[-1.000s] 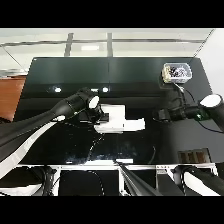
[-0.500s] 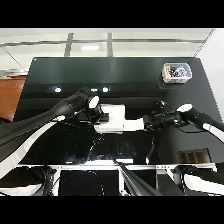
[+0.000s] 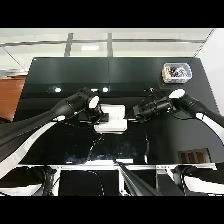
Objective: Fold the box and place the chain.
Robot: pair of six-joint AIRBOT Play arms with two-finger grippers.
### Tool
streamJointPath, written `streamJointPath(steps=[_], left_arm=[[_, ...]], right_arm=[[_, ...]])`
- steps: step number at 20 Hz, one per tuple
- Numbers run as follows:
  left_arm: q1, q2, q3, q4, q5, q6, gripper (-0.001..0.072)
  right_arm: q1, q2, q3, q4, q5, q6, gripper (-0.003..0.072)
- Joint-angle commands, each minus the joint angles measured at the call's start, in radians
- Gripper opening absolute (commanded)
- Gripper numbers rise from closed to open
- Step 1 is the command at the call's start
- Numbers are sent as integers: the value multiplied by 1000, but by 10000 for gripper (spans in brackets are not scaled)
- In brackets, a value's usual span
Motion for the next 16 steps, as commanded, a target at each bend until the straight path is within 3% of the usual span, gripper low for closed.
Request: streamJointPath(steps=[1,5,6,10,16], left_arm=[[1,-1,0,0,2,0,28],[1,-1,0,0,2,0,28],[1,-1,0,0,2,0,28],[1,-1,0,0,2,0,28],[1,-1,0,0,2,0,28]], right_arm=[[66,0,50,-57,-4,93,430],[151,-1,116,-272,-22,283,401],[169,-1,127,-292,-25,306,351],[224,-1,141,-361,-76,435,344],[343,-1,208,-639,-153,805,299]])
